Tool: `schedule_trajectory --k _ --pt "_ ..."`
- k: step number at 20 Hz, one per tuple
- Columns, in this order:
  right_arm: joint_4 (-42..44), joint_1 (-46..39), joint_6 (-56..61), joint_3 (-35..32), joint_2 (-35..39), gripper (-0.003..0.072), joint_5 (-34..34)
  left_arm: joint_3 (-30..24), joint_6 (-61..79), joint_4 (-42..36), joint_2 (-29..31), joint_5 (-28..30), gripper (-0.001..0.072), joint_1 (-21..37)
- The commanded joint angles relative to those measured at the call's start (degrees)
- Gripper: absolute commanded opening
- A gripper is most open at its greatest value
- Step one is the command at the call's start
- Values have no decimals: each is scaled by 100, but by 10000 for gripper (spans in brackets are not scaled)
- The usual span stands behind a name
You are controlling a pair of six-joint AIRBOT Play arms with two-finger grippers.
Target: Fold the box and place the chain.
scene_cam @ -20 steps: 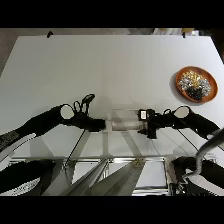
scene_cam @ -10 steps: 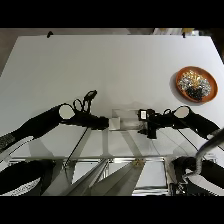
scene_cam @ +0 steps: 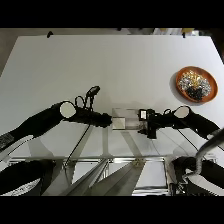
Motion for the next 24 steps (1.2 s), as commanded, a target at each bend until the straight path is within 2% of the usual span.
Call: schedule_trajectory --k 1,6,8,10,16,21,24 --pt "-2 2 -2 2 2 395 0 48 -44 81 4 -120 229 -15" --pt "-2 2 -2 2 2 395 0 48 -46 107 4 -157 235 -76" --pt "-2 0 -2 2 2 395 0 48 -105 105 4 -188 296 -107" --pt "-2 2 -2 2 4 395 0 79 -216 173 2 -184 296 -188" --pt "-4 0 -2 2 2 395 0 586 -1283 1115 -195 -251 295 -402" --pt "-2 0 -2 2 2 395 0 1084 -2186 1825 -597 -822 295 -660" --pt "-2 0 -2 2 2 395 0 1298 -2647 1958 -743 -835 295 -841"
